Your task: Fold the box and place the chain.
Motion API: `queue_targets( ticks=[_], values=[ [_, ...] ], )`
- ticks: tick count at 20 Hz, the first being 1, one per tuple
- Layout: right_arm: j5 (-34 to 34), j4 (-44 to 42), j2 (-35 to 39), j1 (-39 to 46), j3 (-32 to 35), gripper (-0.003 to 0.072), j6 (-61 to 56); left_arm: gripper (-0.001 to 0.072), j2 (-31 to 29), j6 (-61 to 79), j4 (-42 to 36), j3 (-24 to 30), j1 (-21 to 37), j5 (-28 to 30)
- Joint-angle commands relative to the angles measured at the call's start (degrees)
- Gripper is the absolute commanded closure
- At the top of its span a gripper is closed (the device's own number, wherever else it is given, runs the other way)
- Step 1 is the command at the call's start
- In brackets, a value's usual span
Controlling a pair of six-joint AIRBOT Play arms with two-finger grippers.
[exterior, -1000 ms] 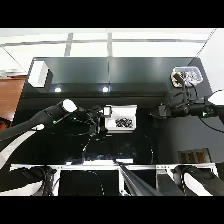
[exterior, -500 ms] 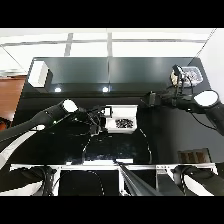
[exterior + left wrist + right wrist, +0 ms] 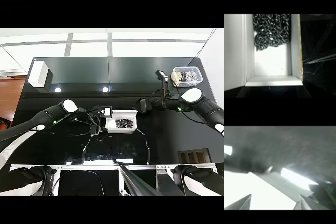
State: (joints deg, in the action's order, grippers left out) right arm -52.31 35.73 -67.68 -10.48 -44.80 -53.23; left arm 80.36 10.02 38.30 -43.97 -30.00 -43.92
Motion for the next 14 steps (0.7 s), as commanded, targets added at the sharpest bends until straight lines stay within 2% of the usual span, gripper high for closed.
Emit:
queue_targets(
  ticks=[1, 3, 5, 10, 14],
  values=[
    [-10.2, 0.3, -0.1, -0.3, -2.6, -0.0034, 20.0, 0.0434, 0.0, 0.0, 0.0, 0.0, 0.0, 0.0],
    [-11.3, 0.2, 0.2, -0.3, -3.5, -0.0034, 32.4, 0.0434, 0.0, 0.0, 0.0, 0.0, 0.0, 0.0],
    [-12.5, 0.6, 0.2, -0.5, -3.6, -0.0034, 38.0, 0.0434, 0.0, 0.0, 0.0, 0.0, 0.0, 0.0],
    [-11.6, 1.4, 0.1, -5.6, -2.5, -0.0034, 41.6, 0.0433, 0.0, 0.0, 0.0, 0.0, 0.0, 0.0],
    [-9.0, 8.4, 0.0, -9.2, -0.6, -0.0034, 41.7, 0.0433, 0.0, 0.0, 0.0, 0.0, 0.0, 0.0]
  ],
)
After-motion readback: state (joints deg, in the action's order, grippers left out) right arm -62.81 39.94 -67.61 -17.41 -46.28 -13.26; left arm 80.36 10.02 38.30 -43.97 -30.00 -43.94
